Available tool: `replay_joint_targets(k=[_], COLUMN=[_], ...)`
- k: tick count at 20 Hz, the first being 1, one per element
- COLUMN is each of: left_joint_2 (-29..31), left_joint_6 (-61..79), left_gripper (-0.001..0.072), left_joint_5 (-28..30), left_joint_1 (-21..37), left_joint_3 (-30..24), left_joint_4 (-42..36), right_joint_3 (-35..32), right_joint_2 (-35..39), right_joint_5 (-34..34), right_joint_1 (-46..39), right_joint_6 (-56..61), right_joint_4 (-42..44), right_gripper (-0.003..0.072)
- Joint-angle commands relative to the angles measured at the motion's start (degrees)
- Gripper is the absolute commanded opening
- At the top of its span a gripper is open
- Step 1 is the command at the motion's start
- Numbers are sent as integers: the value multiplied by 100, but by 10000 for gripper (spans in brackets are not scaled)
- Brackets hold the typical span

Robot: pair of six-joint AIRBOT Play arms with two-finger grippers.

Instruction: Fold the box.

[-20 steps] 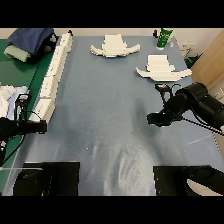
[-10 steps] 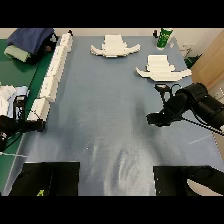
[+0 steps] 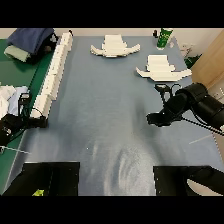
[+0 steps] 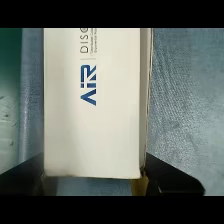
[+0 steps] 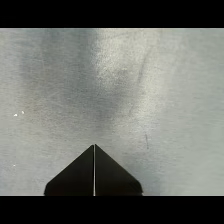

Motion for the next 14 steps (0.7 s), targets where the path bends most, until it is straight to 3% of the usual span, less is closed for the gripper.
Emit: replay_joint_targets(k=[1, 14], left_joint_2=[-179, -400], left_joint_6=[22, -46], left_gripper=[424, 424], left_joint_5=[352, 551], left_joint_1=[-52, -55], left_joint_3=[0, 22], left_joint_4=[-17, -17], right_joint_3=[4, 4], right_joint_2=[-2, -2], right_joint_5=[-2, -2], right_joint_1=[4, 4], right_joint_6=[2, 2], right_joint_4=[0, 0], right_gripper=[5, 5])
